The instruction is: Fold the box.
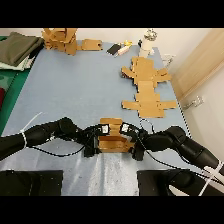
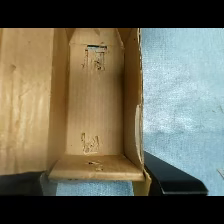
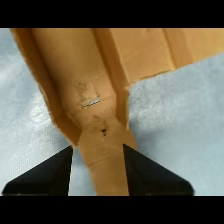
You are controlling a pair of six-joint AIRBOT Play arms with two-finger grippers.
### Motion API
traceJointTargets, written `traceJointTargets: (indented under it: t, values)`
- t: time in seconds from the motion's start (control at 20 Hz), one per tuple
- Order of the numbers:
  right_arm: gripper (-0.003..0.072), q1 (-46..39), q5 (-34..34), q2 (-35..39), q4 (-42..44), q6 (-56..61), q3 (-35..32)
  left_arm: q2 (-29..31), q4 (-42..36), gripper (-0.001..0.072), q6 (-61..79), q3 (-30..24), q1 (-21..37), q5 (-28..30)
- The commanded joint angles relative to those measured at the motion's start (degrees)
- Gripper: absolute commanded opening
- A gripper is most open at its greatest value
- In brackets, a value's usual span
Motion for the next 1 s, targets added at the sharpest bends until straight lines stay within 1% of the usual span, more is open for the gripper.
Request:
traceJointTargets:
  t: [0.0,0.2,0.3,0.4,0.5,0.6,0.7,0.75,0.8,0.95]
  values:
    - [0.0462,0.46,7.87,-0.9,-0.68,-1.62,-0.5,-0.02,0.0,0.0609,0.0,0.0,-0.07,0.0]
    - [0.0462,0.46,8.55,-0.96,3.67,-1.77,-0.5,-0.02,0.0,0.0609,0.0,0.0,-0.07,0.0]
    - [0.0461,0.46,8.26,-0.96,5.49,-4.17,-0.5,-0.02,0.02,0.0609,0.0,0.0,-0.09,0.0]
    - [0.0461,0.46,8.13,-0.96,5.6,-5.07,-0.5,-0.02,0.0,0.0609,0.0,0.0,-0.07,0.0]
    - [0.0444,0.72,7.91,-0.96,5.95,-5.09,-0.5,-0.02,0.0,0.0609,0.0,0.0,-0.07,0.0]
    - [0.0266,2.08,7.8,-0.96,5.95,-5.09,-0.5,-0.02,0.0,0.0609,0.0,0.0,-0.07,0.0]
    - [0.0259,3.39,7.93,-0.96,5.77,-5.75,-0.5,-0.02,0.02,0.061,0.0,0.0,-0.07,0.0]
    - [0.0244,3.96,7.98,-0.96,5.77,-7.87,-0.5,-0.02,0.0,0.061,0.0,0.0,-0.07,0.0]
    - [0.0157,4.26,8.07,-0.96,5.77,-9.97,-0.52,-0.02,0.0,0.0609,0.0,0.0,-0.07,0.0]
    - [0.015,4.24,9.07,-0.96,5.79,-14.14,-0.5,-0.02,0.0,0.0609,0.0,0.0,-0.07,0.0]
